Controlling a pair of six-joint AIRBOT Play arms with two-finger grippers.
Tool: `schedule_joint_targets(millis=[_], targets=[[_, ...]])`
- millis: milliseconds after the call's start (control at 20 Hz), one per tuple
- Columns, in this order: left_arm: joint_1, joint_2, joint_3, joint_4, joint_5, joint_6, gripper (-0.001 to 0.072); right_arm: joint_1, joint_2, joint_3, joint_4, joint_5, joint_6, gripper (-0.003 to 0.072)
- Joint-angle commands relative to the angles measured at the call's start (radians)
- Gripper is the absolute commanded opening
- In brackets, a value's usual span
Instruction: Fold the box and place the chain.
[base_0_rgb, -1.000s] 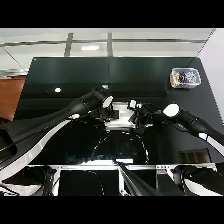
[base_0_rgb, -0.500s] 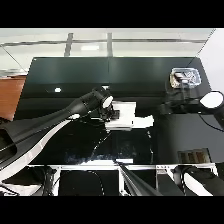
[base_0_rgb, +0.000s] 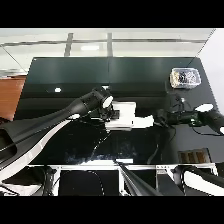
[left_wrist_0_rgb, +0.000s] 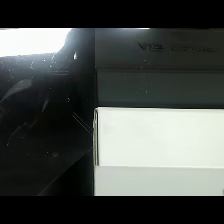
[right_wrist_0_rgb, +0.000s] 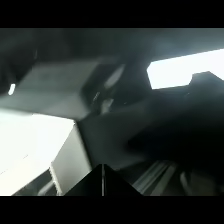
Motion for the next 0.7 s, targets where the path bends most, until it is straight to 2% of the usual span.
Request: schedule_joint_targets(millis=[0,200,300,350,400,450,500,650], targets=[[0.001,0.000,0.001,0.001,0.000,0.000,0.0025,0.084,-0.091,-0.008,0.115,0.013,-0.134,0.0020],[0.001,0.000,0.001,0.001,-0.001,0.000,0.0025,0.132,-0.093,-0.003,0.206,0.025,-0.225,0.0020],[0.001,0.000,0.001,0.001,-0.001,0.000,0.0025,0.132,-0.093,0.018,0.201,0.079,-0.225,0.0021],[0.001,0.000,0.001,0.001,-0.001,0.000,0.0025,0.132,-0.093,0.030,0.202,0.113,-0.225,0.0052],[0.001,0.000,0.001,0.001,-0.001,0.000,0.0025,0.132,-0.093,0.043,0.202,0.141,-0.225,0.0291],[0.001,0.000,0.001,0.001,-0.001,0.000,0.0025,0.134,-0.093,0.054,0.202,0.156,-0.224,0.0485],[0.001,0.000,0.001,0.001,-0.001,0.000,0.0025,0.139,-0.093,0.065,0.203,0.164,-0.222,0.0509],[0.001,0.000,0.001,0.001,-0.001,0.000,0.0025,0.177,-0.093,0.091,0.208,0.152,-0.211,0.0507]])
